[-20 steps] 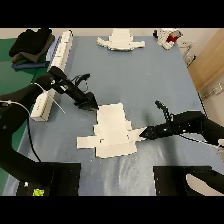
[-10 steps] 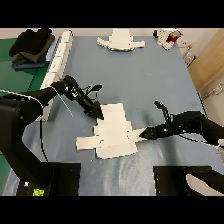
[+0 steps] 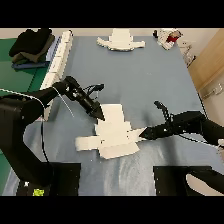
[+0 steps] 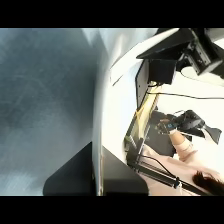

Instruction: Fold the box.

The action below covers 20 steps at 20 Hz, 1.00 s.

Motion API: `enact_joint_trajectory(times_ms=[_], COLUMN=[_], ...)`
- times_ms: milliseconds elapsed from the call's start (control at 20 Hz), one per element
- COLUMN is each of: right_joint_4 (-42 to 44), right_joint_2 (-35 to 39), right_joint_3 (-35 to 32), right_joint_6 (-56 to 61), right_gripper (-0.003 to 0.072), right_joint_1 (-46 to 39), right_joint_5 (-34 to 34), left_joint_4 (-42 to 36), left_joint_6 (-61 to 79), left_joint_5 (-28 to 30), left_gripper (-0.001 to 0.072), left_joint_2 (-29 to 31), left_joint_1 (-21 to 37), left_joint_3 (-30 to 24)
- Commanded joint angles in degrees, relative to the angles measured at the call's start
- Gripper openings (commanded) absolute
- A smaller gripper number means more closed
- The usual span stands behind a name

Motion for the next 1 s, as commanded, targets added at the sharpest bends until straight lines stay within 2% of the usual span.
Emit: enact_joint_trajectory(times_ms=[0, 100, 200, 400, 600, 750, 800, 850, 950], right_joint_4=[0.0, -0.3, -2.0, -15.3, -38.2, -46.5, -46.9, -46.9, -46.9], right_joint_2=[0.0, 0.0, 0.0, 0.0, 0.0, 0.0, 0.0, 0.0, 0.0], right_joint_3=[0.0, 0.4, 2.2, 9.8, 17.3, 20.6, 21.6, 22.3, 23.6], right_joint_6=[0.0, 0.0, 0.0, 4.6, 22.0, 32.3, 34.3, 36.8, 40.3], right_gripper=[0.0006, 0.0033, 0.0233, 0.0252, 0.0252, 0.0264, 0.0404, 0.0483, 0.0483], right_joint_1=[0.0, 0.0, 0.0, 0.0, 0.0, 0.0, 0.0, 0.0, 0.0], right_joint_5=[0.4, 0.7, 0.7, 1.1, 1.8, 1.9, 2.1, 2.5, 3.7], left_joint_4=[0.0, 0.0, -0.4, -2.6, 0.0, 4.9, 6.0, 6.3, 5.3], left_joint_6=[2.8, 2.7, 3.2, 11.2, 21.1, 23.9, 25.0, 26.1, 29.4], left_joint_5=[-1.2, -1.2, -0.9, 1.8, 13.0, 18.3, 19.8, 21.9, 25.9], left_gripper=[0.0015, 0.0015, 0.0015, 0.0009, 0.0008, 0.0008, 0.0007, 0.0007, 0.0007], left_joint_2=[0.0, 0.0, 0.0, 1.9, 9.9, 14.9, 16.4, 18.1, 22.4], left_joint_1=[0.0, -0.1, -0.2, -1.6, -5.5, -8.8, -9.6, -10.3, -11.8], left_joint_3=[0.0, 0.0, 0.1, 0.7, 0.5, -0.1, -1.0, -2.7, -7.6])
